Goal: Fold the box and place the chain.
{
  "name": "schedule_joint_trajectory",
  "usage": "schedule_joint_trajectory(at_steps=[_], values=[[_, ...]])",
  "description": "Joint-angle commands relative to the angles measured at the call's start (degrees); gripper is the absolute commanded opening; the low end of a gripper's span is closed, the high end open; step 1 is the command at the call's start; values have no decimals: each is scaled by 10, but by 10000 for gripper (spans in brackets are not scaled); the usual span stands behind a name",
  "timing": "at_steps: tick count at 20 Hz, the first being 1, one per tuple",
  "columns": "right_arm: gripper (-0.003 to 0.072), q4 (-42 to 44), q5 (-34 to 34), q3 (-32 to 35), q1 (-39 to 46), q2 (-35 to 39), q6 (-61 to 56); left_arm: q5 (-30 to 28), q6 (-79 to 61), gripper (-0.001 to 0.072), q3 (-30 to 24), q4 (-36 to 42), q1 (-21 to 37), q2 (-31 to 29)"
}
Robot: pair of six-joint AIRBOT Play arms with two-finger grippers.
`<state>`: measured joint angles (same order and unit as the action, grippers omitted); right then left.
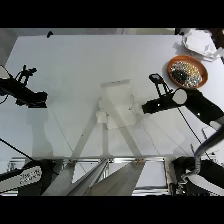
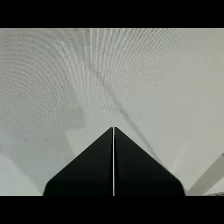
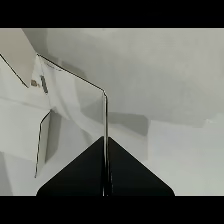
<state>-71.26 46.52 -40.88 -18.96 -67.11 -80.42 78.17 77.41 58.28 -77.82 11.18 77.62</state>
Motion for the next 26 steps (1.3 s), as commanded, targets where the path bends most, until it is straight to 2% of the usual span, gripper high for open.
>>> schedule_joint_trajectory(at_steps=[1,3,5,12,13,14,15,18,19,21,22,26], values=[[12,-10,-33,4,-28,2,-33,-8,0,11,0,0,0,0],[12,-10,-31,4,-28,2,-33,-15,9,12,0,12,0,1],[12,-9,-30,4,-28,2,-34,-47,-12,11,0,50,0,1],[12,-7,-24,4,-28,2,-34,-60,-189,14,0,266,-16,2],[13,-5,-24,4,-28,2,-34,-55,-202,55,0,270,-29,2],[13,-3,-24,4,-28,2,-34,-50,-228,151,0,270,-47,2],[13,-2,-24,4,-28,2,-34,-51,-247,177,0,271,-72,3],[13,0,-24,4,-28,2,-34,-57,-344,180,0,305,-160,16],[13,5,-24,4,-28,2,-34,-70,-379,232,0,323,-189,22],[13,19,-24,4,-28,2,-34,-129,-399,403,0,348,-244,37],[13,27,-22,4,-28,2,-34,-156,-403,421,0,358,-263,47],[13,30,-19,4,-28,2,-33,-161,-467,421,0,423,-277,88]])
